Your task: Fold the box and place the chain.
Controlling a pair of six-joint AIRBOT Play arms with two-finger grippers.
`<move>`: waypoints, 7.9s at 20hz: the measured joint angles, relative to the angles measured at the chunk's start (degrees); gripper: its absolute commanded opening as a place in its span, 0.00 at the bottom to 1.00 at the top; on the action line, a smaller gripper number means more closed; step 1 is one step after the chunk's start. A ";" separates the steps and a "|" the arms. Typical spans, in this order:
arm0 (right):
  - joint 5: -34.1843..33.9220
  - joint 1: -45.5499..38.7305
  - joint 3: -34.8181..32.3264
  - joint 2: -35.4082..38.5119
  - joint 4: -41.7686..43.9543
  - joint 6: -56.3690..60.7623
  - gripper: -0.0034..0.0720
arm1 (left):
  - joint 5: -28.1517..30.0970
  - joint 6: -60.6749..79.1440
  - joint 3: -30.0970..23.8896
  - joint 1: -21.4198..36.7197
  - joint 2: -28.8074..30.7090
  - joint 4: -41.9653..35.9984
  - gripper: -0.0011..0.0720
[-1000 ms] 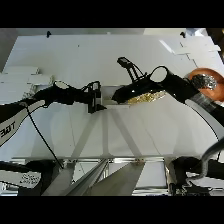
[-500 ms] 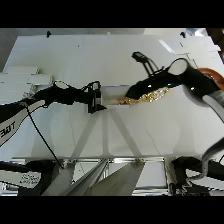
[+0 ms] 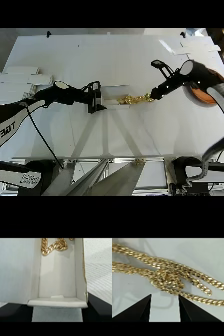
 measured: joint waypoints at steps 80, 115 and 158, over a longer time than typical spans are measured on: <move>-2.75 29.09 17.79 -6.14 11.98 -2.23 0.23 | 0.00 -0.02 0.00 0.00 0.00 0.00 0.37; 2.56 13.29 11.41 -11.30 -14.71 -10.16 0.06 | 0.00 -0.02 0.00 0.00 0.00 0.00 0.37; 10.95 9.53 9.33 1.81 14.32 -15.72 0.42 | 0.02 0.00 0.00 0.00 0.00 0.00 0.37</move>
